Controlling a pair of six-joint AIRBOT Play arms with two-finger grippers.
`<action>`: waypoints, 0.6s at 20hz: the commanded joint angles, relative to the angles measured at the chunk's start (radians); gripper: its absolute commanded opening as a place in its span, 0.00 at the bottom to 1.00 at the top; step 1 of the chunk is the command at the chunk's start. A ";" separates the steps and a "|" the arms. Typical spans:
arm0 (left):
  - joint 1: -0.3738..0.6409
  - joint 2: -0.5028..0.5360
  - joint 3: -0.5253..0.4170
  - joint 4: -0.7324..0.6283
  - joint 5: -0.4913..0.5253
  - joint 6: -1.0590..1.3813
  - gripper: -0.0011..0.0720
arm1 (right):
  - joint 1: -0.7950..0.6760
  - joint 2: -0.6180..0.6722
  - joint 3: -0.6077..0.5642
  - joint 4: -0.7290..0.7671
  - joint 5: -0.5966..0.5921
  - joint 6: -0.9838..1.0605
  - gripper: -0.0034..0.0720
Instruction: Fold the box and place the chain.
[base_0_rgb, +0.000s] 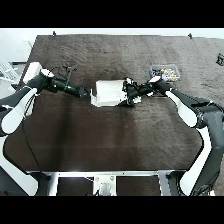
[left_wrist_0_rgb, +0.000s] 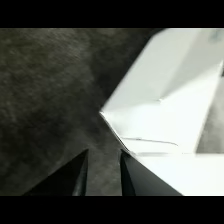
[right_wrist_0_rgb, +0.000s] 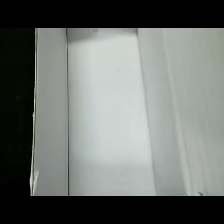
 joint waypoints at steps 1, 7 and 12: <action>0.002 -0.001 0.001 -0.018 -0.072 -0.001 0.35 | 0.001 0.000 0.000 0.000 0.000 0.000 0.89; 0.001 -0.001 0.001 -0.102 -0.082 -0.007 0.36 | 0.001 0.000 0.000 0.000 0.000 0.000 0.89; 0.001 0.000 0.001 -0.115 -0.107 -0.008 0.66 | 0.001 0.000 0.000 0.000 0.000 0.000 0.89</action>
